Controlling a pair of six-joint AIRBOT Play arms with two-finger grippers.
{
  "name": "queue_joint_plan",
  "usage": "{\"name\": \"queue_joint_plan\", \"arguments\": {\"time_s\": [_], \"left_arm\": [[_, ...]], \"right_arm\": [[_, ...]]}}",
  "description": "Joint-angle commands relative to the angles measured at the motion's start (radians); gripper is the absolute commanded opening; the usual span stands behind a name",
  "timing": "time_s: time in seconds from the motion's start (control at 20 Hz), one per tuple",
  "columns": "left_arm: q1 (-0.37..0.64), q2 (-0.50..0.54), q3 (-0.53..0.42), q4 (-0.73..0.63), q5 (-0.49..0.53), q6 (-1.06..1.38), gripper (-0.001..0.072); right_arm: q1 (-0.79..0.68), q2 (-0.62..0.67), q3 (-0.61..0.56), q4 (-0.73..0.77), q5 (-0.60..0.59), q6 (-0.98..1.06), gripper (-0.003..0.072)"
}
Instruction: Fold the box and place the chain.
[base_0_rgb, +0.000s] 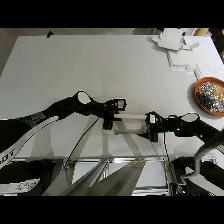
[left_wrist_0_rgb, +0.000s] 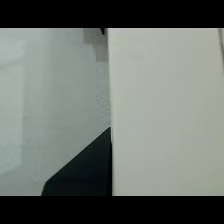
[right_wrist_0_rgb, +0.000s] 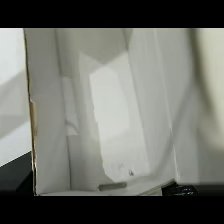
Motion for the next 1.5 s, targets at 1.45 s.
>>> {"name": "queue_joint_plan", "arguments": {"time_s": [1.45], "left_arm": [[0.000,0.000,0.000,0.000,0.001,-0.002,0.0009]], "right_arm": [[-0.034,-0.037,0.000,-0.010,0.049,-0.027,0.0613]]}}
